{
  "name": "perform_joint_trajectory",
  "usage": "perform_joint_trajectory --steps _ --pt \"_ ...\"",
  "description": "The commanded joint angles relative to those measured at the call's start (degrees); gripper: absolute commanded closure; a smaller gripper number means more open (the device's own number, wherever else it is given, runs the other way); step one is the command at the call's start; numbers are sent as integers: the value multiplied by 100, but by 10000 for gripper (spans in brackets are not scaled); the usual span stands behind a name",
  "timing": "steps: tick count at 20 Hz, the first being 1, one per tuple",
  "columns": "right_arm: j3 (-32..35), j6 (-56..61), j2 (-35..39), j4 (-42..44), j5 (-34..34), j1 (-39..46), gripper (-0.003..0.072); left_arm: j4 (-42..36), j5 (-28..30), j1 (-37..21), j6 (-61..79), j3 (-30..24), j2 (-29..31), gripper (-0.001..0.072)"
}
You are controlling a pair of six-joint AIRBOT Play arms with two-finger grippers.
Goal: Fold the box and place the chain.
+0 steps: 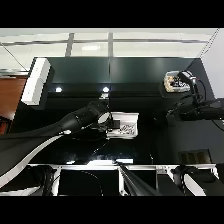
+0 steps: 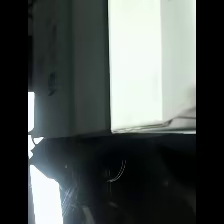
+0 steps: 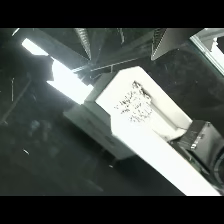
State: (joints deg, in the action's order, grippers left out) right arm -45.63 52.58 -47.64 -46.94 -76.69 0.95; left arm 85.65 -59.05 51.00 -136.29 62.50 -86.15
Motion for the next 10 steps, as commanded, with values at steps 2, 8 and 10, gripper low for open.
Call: perform_joint_trajectory --steps 2,8,10 --pt "-7 13 48 -28 -293 256 243 -149 -212 -4 -173 101 120 170" --pt "-7 42 48 -28 -337 256 243 39 -791 -146 1840 254 1071 170" --pt "-7 59 48 -28 -376 254 243 42 -1021 -437 2588 87 1528 170"
